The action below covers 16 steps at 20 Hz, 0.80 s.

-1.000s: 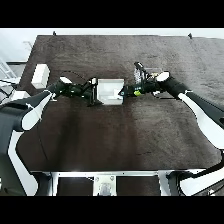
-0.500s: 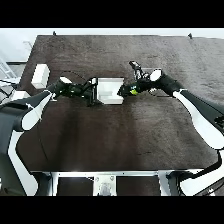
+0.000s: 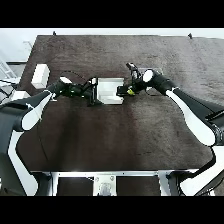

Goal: Fold the box and place the chain.

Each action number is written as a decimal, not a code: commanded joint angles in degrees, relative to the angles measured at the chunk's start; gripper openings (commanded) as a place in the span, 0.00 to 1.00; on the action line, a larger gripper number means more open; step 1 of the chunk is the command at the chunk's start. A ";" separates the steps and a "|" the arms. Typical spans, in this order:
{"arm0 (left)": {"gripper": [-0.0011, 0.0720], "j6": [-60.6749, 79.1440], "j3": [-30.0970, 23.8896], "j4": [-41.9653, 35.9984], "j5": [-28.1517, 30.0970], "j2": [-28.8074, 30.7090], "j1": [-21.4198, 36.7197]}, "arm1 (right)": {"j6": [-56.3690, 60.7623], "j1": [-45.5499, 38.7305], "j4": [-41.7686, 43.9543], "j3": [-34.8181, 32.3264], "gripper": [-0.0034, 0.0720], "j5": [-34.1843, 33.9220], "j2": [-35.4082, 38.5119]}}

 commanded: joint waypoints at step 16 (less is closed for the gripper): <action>0.56 -0.02 0.02 0.02 -0.02 0.00 0.00 | 20.17 6.34 -28.94 18.75 0.64 17.64 -8.61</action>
